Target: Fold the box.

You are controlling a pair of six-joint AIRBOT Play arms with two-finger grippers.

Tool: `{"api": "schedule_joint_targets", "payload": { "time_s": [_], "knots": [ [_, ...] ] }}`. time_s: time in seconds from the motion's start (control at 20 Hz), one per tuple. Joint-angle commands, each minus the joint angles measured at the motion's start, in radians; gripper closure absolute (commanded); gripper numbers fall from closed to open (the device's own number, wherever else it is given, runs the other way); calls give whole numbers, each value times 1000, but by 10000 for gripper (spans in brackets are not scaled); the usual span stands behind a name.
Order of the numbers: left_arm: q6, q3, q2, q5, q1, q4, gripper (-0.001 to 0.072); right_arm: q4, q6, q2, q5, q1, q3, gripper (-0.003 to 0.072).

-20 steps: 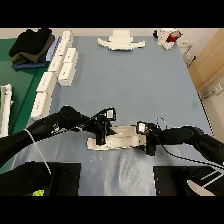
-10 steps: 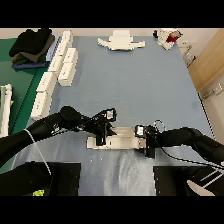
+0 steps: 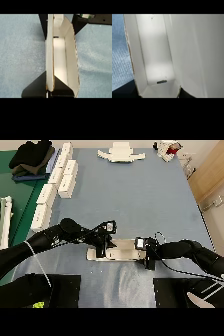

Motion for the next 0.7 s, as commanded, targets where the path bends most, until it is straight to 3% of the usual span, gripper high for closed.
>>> {"api": "schedule_joint_targets", "payload": {
  "time_s": [0.0, 0.65],
  "knots": [
    [0, 0, 0, 2, 0, 0, 695, -17, 1, 0, 4, -1, -1, 121],
    [0, 0, 0, 1, 0, 0, 695, -32, 1, 0, 2, -1, 2, 121]
  ]
}}
